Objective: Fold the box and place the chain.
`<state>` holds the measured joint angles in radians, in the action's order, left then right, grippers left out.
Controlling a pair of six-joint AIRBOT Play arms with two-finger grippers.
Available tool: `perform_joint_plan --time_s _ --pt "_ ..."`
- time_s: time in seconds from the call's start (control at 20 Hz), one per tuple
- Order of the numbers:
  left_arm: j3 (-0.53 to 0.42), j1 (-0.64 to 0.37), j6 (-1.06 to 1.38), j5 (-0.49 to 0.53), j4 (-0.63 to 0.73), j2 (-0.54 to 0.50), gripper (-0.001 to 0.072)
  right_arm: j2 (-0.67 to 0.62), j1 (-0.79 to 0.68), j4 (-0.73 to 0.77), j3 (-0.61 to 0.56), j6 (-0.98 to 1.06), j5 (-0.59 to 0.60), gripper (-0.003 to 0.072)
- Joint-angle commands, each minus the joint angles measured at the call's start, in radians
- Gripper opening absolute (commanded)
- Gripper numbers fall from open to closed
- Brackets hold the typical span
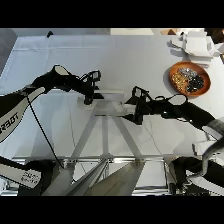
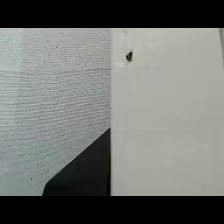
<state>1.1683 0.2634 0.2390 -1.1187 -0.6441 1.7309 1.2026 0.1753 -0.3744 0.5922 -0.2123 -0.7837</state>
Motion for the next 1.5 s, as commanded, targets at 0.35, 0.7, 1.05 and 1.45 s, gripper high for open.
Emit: perform_joint_plan --time_s 0.35,0.7,1.05,1.45 --pt "0.000 0.000 0.000 0.000 0.000 0.000 0.0011 0.025 0.097 -0.023 -0.054 0.102 0.214 0.0691" --pt "0.000 0.000 0.000 0.000 0.000 0.000 0.0011 0.090 0.090 0.105 -0.048 0.099 0.283 0.0691" --pt "0.000 0.000 0.000 0.000 0.000 0.000 0.0011 0.093 0.014 0.015 0.006 0.063 0.188 0.0691" --pt "0.000 0.000 0.000 0.000 0.000 0.000 0.0011 0.123 0.012 0.069 0.006 -0.080 0.177 0.0691"
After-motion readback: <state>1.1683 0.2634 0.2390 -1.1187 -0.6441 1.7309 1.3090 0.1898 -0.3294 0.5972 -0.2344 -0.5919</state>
